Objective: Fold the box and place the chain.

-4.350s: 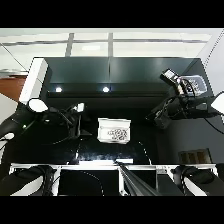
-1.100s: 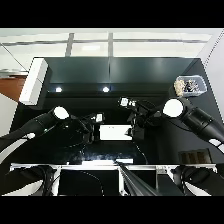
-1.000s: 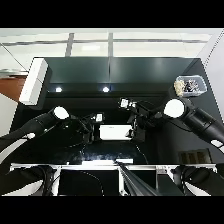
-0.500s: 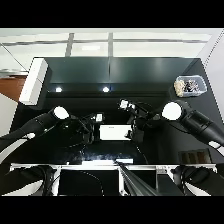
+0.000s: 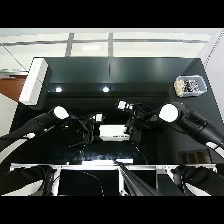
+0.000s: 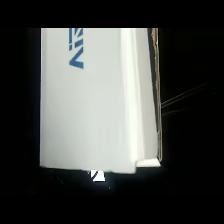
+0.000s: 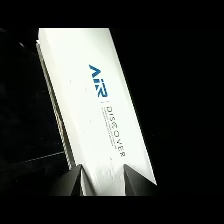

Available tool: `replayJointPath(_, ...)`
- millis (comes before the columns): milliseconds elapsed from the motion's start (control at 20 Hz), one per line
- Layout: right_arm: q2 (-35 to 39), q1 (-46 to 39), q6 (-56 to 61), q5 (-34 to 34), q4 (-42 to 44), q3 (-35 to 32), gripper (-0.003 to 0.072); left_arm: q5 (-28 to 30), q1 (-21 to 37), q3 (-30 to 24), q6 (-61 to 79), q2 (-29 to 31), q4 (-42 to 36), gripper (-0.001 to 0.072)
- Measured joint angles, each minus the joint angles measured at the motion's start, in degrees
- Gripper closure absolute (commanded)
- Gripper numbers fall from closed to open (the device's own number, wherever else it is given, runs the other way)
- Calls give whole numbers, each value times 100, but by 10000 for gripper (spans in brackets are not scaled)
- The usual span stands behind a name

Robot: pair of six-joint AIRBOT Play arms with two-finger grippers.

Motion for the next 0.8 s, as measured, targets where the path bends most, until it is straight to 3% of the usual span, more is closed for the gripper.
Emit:
replayJointPath(450, -15, 92, 26, 2, -2, -7, 391, -9, 0, 0, -9, 0, -2, 171)
replayJointPath(500, -22, 92, 26, -9, 0, -7, 503, -9, 0, 0, -9, -2, -2, 171)
replayJointPath(800, -39, 92, 24, -11, 13, -7, 505, -7, 2, 0, -7, 0, -2, 171)
